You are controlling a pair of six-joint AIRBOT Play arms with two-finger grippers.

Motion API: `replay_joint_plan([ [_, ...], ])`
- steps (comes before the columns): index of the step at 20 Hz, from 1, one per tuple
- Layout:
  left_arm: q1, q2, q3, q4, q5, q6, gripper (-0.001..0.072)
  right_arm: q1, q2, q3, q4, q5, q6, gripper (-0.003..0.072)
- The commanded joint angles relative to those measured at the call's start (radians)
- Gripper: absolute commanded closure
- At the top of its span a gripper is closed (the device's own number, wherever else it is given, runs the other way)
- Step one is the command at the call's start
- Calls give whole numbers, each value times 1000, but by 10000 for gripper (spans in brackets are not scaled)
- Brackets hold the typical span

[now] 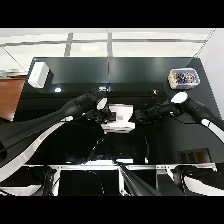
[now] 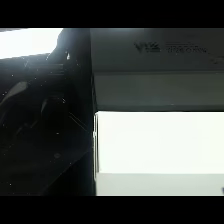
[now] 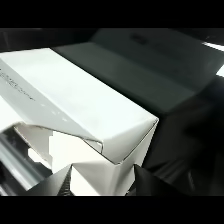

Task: Fold the box and place the chain.

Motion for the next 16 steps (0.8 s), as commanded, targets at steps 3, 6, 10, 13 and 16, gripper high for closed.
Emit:
replay_joint_plan([
  [3,1,0,0,0,2,0,685,162,-1,105,-316,-98,394,351],
  [6,1,0,0,0,2,0,685,256,-1,174,-572,-93,658,351],
  [10,0,0,0,0,0,0,686,360,-13,233,-764,-44,920,350],
  [13,1,0,0,0,-2,0,686,419,-61,283,-816,18,999,351],
  [16,1,0,0,0,-2,0,685,455,-117,303,-838,67,1076,351],
])
